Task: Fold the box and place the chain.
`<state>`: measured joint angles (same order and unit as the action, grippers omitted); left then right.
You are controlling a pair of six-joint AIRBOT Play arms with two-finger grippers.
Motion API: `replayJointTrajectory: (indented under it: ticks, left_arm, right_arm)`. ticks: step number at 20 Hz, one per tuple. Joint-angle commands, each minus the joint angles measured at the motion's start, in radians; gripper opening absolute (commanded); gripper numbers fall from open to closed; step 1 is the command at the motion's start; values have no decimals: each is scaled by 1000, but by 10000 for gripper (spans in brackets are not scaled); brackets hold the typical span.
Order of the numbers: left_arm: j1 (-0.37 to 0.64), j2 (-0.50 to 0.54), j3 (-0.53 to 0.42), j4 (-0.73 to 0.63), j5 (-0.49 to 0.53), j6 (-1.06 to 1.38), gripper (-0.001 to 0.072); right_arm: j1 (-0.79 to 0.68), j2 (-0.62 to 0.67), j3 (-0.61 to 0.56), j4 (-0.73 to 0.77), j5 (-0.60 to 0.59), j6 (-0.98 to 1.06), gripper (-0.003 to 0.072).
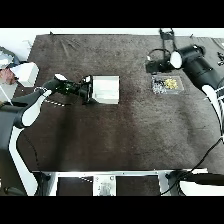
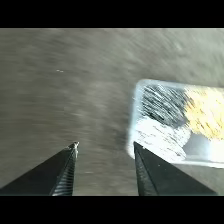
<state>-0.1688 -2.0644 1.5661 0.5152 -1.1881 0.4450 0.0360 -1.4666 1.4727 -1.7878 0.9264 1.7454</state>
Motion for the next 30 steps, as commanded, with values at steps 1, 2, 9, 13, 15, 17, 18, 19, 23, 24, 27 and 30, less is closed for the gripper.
replayJointTrajectory:
  ticks: [1, 2, 9, 13, 15, 17, 18, 19, 23, 24, 27, 30]
  left_arm:
    - [0, 0, 0, 0, 1, 1, 362]
    - [0, 0, 0, 0, 1, 1, 362]
    - [0, 0, 0, 0, 2, 1, 362]
    - [0, 0, 0, 0, 2, 1, 362]
    - [0, 0, 0, 0, 2, 1, 362]
    - [0, 0, 0, 0, 2, 1, 362]
    - [0, 0, 0, 0, 2, 1, 362]
    - [0, 0, 0, 0, 2, 1, 362]
    - [0, 0, 0, 0, 2, 1, 362]
    - [0, 0, 0, 0, 2, 1, 362]
    - [0, 0, 0, 0, 2, 1, 362]
    - [0, 0, 0, 0, 2, 1, 362]
  right_arm:
    - [-145, -7, -64, 132, -85, -11, 419]
    - [-166, -18, -64, 166, -102, -46, 419]
    - [-224, -167, -62, 301, -81, -183, 418]
    - [-224, -215, -61, 305, -84, -199, 346]
    - [-225, -230, -61, 304, -78, -205, 345]
    - [-225, -239, -61, 304, -82, -205, 306]
    - [-224, -242, -60, 304, -93, -206, 306]
    - [-224, -247, -57, 304, -99, -205, 306]
    - [-225, -256, -55, 303, -97, -205, 306]
    - [-224, -258, -55, 300, -97, -205, 306]
    - [-225, -271, -55, 301, -100, -205, 238]
    - [-224, -272, -54, 301, -97, -206, 77]
